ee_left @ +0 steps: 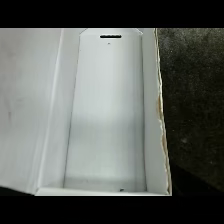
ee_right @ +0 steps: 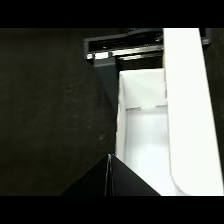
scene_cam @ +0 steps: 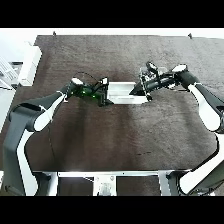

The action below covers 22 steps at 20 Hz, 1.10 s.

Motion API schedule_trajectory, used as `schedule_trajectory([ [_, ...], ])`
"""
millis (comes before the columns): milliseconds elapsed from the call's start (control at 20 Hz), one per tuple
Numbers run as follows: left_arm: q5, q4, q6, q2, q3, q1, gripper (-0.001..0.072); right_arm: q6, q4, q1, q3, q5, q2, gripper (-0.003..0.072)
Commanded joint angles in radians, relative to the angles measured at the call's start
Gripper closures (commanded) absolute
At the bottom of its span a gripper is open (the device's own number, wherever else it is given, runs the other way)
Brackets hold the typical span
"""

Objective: Fold the box and place the chain.

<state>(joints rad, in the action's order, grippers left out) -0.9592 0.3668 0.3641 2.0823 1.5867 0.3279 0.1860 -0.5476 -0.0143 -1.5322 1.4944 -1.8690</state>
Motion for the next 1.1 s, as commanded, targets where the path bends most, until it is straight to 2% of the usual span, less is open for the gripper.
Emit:
schedule_trajectory([
  [0, 0.001, 0.015, 0.0, 0.006, -0.001, 0.0, 0.0183, -0.003, 0.044, 0.017, 0.0, -0.084, 0.001, 0.0681],
  [500, 0.0, 0.015, 0.001, 0.014, -0.001, 0.0, 0.0182, -0.003, 0.067, -0.008, 0.0, -0.222, 0.001, 0.0681],
  [750, -0.002, 0.014, 0.0, 0.014, -0.001, 0.0, 0.0182, -0.074, 0.088, -0.012, 0.0, -0.359, -0.029, 0.0682],
  [1050, -0.002, 0.014, 0.001, 0.014, -0.001, 0.0, 0.0182, -0.108, 0.09, -0.002, 0.0, -0.361, -0.093, 0.0682],
])
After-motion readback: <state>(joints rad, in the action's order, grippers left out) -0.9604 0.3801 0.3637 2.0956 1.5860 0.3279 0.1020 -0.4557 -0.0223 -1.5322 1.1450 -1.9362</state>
